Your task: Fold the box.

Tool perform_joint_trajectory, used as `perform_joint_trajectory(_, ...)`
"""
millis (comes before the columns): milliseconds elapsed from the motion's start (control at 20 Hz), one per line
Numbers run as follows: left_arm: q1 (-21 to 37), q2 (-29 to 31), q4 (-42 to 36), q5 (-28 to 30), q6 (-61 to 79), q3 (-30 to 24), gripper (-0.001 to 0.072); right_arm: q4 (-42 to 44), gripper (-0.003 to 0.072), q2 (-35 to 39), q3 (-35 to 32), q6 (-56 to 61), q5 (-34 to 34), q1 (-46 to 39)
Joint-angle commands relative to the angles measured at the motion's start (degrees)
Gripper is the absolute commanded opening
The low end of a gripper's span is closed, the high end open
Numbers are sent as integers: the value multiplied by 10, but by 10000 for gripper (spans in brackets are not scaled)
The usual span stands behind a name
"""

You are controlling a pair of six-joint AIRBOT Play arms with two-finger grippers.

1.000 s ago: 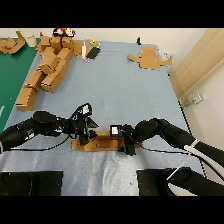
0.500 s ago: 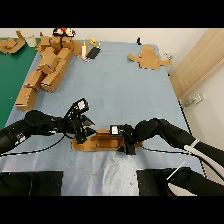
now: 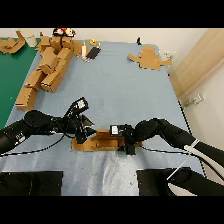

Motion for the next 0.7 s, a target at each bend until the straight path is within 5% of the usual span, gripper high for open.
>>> perform_joint_trajectory(0,0,1,1,-5,-5,0,375,0,531,0,0,0,0,0)
perform_joint_trajectory(150,0,2,14,-20,-43,0,374,0,531,0,0,0,0,0)
perform_joint_trajectory(400,0,43,171,-123,-270,0,334,0,531,0,0,0,0,0)
perform_joint_trajectory(450,0,57,198,-166,-340,0,71,0,532,0,0,0,0,0)
perform_joint_trajectory(500,-2,67,215,-216,-392,0,10,0,532,0,0,0,0,0)
perform_joint_trajectory(650,-33,68,164,-272,-562,-2,10,0,532,0,0,0,0,0)
